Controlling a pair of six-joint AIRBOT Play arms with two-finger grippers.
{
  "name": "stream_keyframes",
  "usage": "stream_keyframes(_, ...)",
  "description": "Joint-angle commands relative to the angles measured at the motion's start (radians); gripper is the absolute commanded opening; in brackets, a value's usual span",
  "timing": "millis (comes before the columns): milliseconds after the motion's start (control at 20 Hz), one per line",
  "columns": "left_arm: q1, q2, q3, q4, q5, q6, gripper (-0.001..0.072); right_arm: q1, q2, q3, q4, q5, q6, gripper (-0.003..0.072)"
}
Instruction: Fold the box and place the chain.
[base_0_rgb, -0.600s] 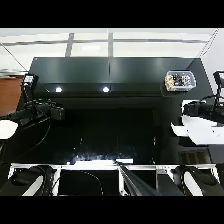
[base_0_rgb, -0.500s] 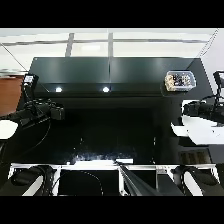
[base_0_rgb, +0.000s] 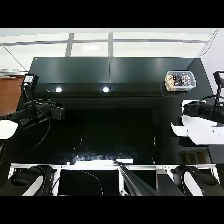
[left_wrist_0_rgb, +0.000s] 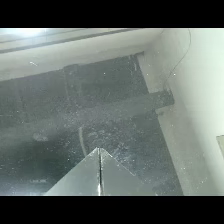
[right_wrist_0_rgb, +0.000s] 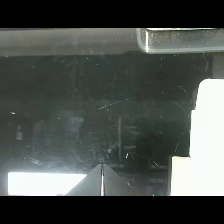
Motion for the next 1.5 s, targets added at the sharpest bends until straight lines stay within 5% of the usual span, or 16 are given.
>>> stream_keyframes(0, 0.000, 0.001, 0.000, 0.000, 0.000, 0.000, 0.0028, 0.000, 0.001, -0.001, 0.050, -0.012, 0.001, 0.0015)
stream_keyframes(100, 0.000, 0.001, 0.000, -0.006, 0.005, -0.004, 0.0028, 0.000, 0.001, 0.000, 0.078, -0.105, 0.001, 0.0017)
stream_keyframes(150, -0.001, 0.000, 0.000, -0.033, 0.034, -0.003, 0.0028, 0.000, 0.001, -0.001, 0.068, -0.138, 0.001, 0.0089)
stream_keyframes(200, -0.001, -0.002, -0.001, -0.068, 0.085, -0.003, 0.0028, 0.000, 0.000, -0.001, 0.041, -0.180, 0.001, 0.0516)
stream_keyframes(250, -0.001, -0.005, -0.001, -0.084, 0.154, -0.003, 0.0029, 0.000, -0.002, -0.001, -0.013, -0.222, 0.002, 0.0709)
stream_keyframes(350, 0.000, -0.013, -0.001, -0.098, 0.300, -0.004, 0.0033, -0.024, -0.019, 0.001, -0.225, -0.291, 0.132, 0.0709)
stream_keyframes(400, -0.001, -0.019, -0.001, -0.098, 0.365, -0.003, 0.0198, -0.065, -0.038, 0.011, -0.397, -0.307, 0.292, 0.0708)
stream_keyframes(450, -0.001, -0.029, 0.000, -0.098, 0.405, -0.004, 0.0699, -0.121, -0.064, 0.032, -0.547, -0.303, 0.412, 0.0708)
stream_keyframes(550, 0.000, -0.049, 0.000, -0.098, 0.399, -0.010, 0.0704, -0.274, -0.142, 0.101, -0.680, -0.262, 0.484, 0.0708)
stream_keyframes(700, -0.002, -0.077, 0.000, -0.098, 0.297, -0.010, 0.0703, -0.544, -0.306, 0.238, -0.634, -0.113, 0.483, 0.0708)
stream_keyframes(850, -0.002, -0.092, 0.000, -0.098, 0.244, -0.010, 0.0703, -0.769, -0.470, 0.346, -0.501, -0.003, 0.402, 0.0708)
stream_keyframes(1000, -0.002, -0.097, 0.000, -0.124, 0.234, -0.011, 0.0703, -0.942, -0.639, 0.436, -0.183, 0.045, 0.116, 0.0707)
stream_keyframes(1150, -0.002, -0.097, 0.000, -0.166, 0.235, -0.011, 0.0703, -1.056, -0.825, 0.570, 0.145, 0.244, -0.145, 0.0707)
stream_keyframes(1300, -0.002, -0.096, 0.000, -0.211, 0.231, -0.011, 0.0703, -1.061, -0.998, 0.706, 0.195, 0.531, -0.243, 0.0707)
stream_keyframes(1450, -0.006, -0.096, 0.000, -0.219, 0.224, -0.011, 0.0703, -1.042, -1.036, 0.715, 0.220, 0.499, -0.289, 0.0707)
